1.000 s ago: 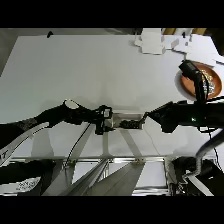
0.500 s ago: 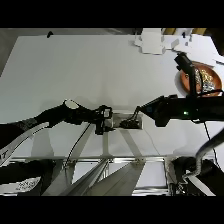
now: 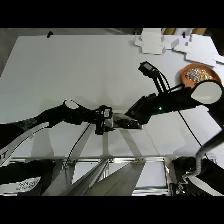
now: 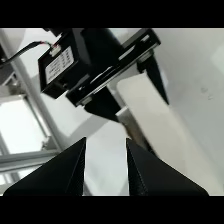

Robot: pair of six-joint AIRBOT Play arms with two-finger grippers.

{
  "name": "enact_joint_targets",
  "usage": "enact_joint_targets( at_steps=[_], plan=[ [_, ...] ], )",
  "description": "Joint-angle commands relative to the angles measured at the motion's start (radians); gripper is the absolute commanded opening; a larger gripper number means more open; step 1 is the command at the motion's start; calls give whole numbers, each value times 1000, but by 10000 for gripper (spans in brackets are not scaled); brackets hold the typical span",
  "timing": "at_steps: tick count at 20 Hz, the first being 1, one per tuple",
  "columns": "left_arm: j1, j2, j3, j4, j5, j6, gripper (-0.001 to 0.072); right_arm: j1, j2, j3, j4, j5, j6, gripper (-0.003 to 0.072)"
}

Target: Fold the box and place the chain.

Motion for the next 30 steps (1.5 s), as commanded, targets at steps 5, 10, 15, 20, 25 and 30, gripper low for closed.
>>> enact_joint_targets(
  at_steps=[5,10,15,20,25,30],
  plan=[
    [0,1,0,0,0,0,171,20,-193,125,-180,-5,-210,22],
    [0,1,0,0,0,0,171,81,-208,4,-174,-53,-424,220],
    [0,1,0,0,0,0,171,126,-205,-28,-169,-79,-432,282],
    [0,1,0,0,0,0,171,150,-201,-29,-181,-77,-501,283],
    [0,1,0,0,0,0,171,175,-201,-60,-207,-87,-552,283],
    [0,1,0,0,0,0,171,175,-199,-101,-244,-161,-584,281]
  ],
)
